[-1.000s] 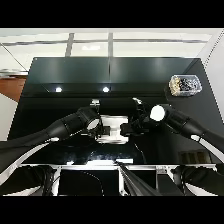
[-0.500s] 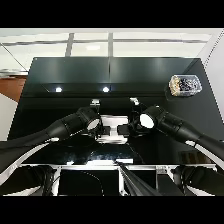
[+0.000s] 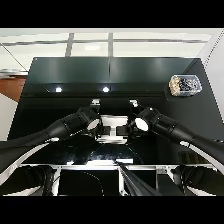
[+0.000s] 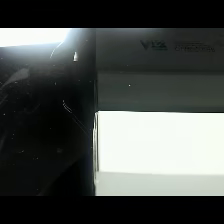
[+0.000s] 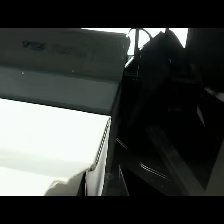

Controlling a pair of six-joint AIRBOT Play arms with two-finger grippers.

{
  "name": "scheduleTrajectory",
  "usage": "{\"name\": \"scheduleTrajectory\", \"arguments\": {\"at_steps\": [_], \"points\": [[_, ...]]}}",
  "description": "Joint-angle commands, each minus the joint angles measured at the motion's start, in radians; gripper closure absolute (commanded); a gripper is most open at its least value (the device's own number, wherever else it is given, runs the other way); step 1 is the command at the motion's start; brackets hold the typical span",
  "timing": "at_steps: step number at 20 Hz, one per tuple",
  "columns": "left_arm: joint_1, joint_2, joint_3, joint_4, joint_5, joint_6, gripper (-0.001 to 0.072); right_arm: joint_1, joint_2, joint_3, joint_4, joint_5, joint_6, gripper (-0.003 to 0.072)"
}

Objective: Fold the box and place the chain.

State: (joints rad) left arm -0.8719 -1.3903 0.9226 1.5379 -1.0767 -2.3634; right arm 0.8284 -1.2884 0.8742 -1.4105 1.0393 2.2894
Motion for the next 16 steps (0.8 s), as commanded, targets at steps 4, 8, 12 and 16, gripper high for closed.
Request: {"name": "scheduleTrajectory", "arguments": {"at_steps": [4, 8, 12, 16], "points": [[0.0, 0.0, 0.0, 0.002, -0.002, 0.0, 0.0681, 0.021, -0.079, 0.076, -0.04, 0.038, 0.024, 0.045], [0.0, 0.0, 0.0, 0.002, -0.002, 0.0, 0.0681, 0.022, -0.12, 0.1, -0.064, 0.106, 0.032, 0.045], [0.0, 0.0, 0.0, 0.001, -0.003, 0.0, 0.0681, 0.022, -0.132, 0.1, -0.062, 0.105, 0.034, 0.0451], [0.0, 0.0, 0.0, 0.0, -0.002, 0.0, 0.0681, 0.022, -0.136, 0.1, -0.064, 0.098, 0.049, 0.0451]]}}
